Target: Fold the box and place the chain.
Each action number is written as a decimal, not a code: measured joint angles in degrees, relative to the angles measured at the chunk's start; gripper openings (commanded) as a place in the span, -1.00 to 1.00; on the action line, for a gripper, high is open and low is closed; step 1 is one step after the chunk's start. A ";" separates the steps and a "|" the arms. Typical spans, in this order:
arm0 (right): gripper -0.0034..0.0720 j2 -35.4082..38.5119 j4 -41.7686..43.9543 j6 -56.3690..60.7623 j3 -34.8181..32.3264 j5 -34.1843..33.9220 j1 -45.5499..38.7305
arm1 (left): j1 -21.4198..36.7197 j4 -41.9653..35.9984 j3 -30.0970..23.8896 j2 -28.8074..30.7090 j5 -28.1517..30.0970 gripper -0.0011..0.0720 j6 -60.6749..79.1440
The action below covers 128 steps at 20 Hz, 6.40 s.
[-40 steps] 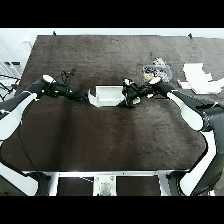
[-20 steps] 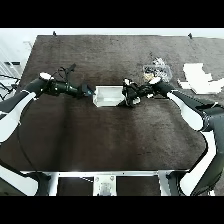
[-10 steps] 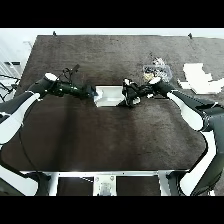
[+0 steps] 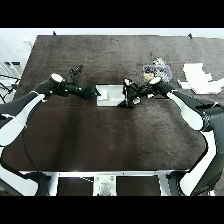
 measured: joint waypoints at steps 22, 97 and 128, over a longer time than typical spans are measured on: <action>0.63 0.00 0.20 0.00 0.00 -0.02 0.00 | -10.86 39.71 9.97 -0.35 -0.35 0.03 -35.76; 0.63 0.00 0.17 0.00 0.00 -0.02 0.07 | 1.53 35.12 40.76 -5.27 -29.97 0.72 12.96; 0.63 0.00 0.15 0.00 0.00 -0.02 0.07 | 8.13 1.64 16.31 -10.73 -18.05 1.00 81.59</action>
